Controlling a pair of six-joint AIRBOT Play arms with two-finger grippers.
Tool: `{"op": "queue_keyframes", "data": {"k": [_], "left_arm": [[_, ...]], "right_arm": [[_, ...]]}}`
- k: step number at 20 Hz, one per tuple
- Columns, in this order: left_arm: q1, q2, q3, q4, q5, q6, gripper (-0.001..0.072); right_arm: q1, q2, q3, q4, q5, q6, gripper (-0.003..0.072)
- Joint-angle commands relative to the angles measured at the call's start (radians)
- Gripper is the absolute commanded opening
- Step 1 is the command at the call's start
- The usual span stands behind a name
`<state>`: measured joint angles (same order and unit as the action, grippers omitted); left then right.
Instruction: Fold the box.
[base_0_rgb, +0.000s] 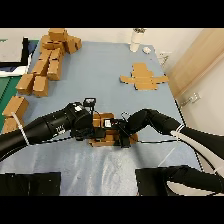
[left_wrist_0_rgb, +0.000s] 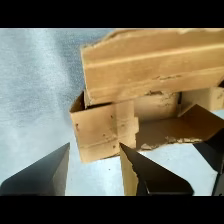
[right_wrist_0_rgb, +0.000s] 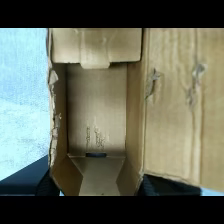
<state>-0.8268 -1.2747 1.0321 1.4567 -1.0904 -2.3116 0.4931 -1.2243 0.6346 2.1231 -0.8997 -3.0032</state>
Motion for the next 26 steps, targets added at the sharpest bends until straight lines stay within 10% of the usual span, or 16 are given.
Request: {"op": "queue_keyframes", "data": {"k": [1,21,26], "left_arm": [[-0.001,-0.020,0.005,0.026,-0.017,-0.002,0.0454],[-0.047,-0.217,0.095,0.071,-0.034,-0.095,0.0452],[-0.047,-0.220,0.104,0.088,-0.026,-0.121,0.0014]], "right_arm": [[0.000,0.000,0.000,0.000,0.000,0.000,0.0546],[0.000,0.000,0.000,0.000,0.000,0.000,0.0546],[0.000,0.000,0.000,0.000,0.000,0.000,0.0546]]}}
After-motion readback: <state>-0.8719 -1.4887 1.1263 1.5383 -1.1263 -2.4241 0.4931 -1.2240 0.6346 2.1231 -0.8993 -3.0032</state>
